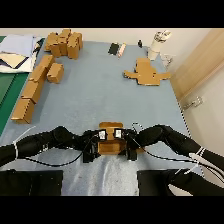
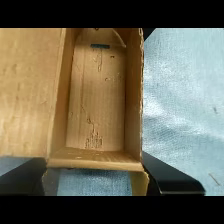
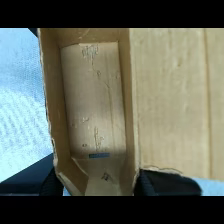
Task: Fold the box.
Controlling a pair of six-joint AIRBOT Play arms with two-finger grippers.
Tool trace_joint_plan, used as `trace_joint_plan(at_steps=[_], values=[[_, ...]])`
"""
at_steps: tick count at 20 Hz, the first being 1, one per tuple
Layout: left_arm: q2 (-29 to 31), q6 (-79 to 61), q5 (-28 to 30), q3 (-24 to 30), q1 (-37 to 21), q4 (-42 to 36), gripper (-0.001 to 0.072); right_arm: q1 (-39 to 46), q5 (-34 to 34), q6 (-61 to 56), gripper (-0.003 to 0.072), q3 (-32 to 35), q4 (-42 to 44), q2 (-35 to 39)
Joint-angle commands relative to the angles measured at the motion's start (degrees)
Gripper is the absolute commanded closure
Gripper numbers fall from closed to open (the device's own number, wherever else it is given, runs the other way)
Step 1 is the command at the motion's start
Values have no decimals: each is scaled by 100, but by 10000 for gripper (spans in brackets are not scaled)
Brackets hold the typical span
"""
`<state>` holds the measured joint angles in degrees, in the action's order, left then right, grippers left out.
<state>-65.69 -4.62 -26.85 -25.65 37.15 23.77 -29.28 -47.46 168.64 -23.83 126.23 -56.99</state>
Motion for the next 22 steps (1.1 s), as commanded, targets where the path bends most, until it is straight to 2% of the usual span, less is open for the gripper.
trace_joint_plan(at_steps=[1,22], values=[[-4,-96,-35,-2,4,0,258,0,0,4,184,0,0,-2],[-4,-90,-136,0,2,2,258,0,0,4,184,-2,4,-2]])
